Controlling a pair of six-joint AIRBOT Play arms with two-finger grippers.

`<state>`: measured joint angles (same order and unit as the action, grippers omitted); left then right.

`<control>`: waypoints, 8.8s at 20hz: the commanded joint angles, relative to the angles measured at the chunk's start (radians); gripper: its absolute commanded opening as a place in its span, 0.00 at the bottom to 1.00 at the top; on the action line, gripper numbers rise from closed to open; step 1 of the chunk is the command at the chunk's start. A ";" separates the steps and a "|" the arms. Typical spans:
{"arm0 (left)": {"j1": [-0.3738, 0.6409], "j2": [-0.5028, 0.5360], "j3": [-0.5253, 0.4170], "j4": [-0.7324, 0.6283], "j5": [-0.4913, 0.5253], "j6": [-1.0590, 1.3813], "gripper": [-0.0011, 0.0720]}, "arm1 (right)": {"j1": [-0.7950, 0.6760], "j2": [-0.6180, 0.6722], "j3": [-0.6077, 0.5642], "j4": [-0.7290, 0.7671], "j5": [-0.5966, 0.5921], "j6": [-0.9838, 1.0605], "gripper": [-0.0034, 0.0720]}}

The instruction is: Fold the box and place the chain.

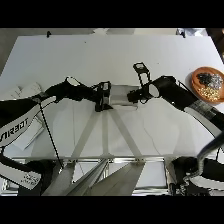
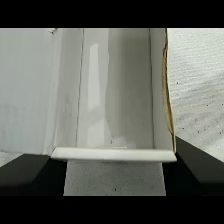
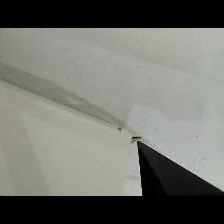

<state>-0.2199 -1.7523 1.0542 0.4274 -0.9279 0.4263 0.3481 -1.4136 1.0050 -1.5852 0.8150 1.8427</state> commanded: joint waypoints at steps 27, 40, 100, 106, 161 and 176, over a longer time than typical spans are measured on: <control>0.000 0.000 0.000 0.000 -0.001 0.000 0.04 | 0.032 0.204 0.071 -0.338 0.252 0.029 0.52; 0.000 0.000 0.000 0.000 -0.001 0.000 0.04 | -0.999 0.251 0.070 -0.369 0.044 -0.263 0.52; 0.000 0.000 0.000 0.000 -0.003 0.000 0.04 | 0.026 0.229 0.071 0.253 0.177 -0.659 0.05; 0.000 0.000 0.000 0.000 -0.003 0.000 0.04 | 0.069 0.201 0.071 0.399 -0.017 -0.707 0.05; 0.000 0.000 0.000 0.000 -0.003 0.000 0.04 | -0.793 -0.162 0.072 -0.068 -0.015 0.285 0.55; 0.000 0.000 0.000 0.000 -0.003 0.000 0.04 | -0.536 0.115 0.073 -0.037 0.111 -0.105 0.06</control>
<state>-0.2199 -1.7523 1.0542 0.4271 -0.9310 0.4263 -0.2508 -1.3632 1.0775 -1.6402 0.8536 1.8755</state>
